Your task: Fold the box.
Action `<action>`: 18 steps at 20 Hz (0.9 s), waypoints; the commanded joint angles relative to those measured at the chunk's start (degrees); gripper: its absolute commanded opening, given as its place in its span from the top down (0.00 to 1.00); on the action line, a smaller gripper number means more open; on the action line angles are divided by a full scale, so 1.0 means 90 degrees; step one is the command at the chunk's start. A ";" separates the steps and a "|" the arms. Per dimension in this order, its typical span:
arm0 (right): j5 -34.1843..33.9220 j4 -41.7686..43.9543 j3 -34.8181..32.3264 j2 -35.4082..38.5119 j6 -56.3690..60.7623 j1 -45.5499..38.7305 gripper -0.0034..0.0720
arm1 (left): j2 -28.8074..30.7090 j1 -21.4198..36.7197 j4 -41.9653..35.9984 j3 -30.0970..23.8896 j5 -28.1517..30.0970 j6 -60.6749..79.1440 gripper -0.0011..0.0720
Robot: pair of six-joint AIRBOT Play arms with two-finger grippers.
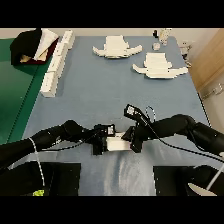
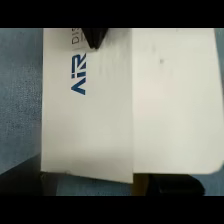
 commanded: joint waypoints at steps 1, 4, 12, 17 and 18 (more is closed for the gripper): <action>0.0675 -0.0367 -0.0206 0.0534 -0.0617 0.0435 0.67 | 0.0005 0.0002 0.0000 0.0005 0.0000 0.0002 0.36; 0.0466 -0.0374 -0.0209 0.0588 -0.1297 0.0665 0.39 | 0.0005 0.0002 0.0000 0.0005 0.0000 0.0002 0.36; 0.0952 -0.1212 -0.0209 -0.0041 -0.1977 0.1025 0.30 | 0.0005 0.0002 0.0000 0.0005 0.0000 0.0002 0.36; 0.1294 -0.1700 -0.0206 -0.0012 -0.1996 0.1025 0.30 | 0.0005 0.0002 0.0000 0.0005 0.0000 0.0002 0.36; 0.1282 -0.1659 -0.0209 0.0046 -0.1996 0.1025 0.30 | 0.0005 0.0002 0.0000 0.0005 0.0000 0.0002 0.36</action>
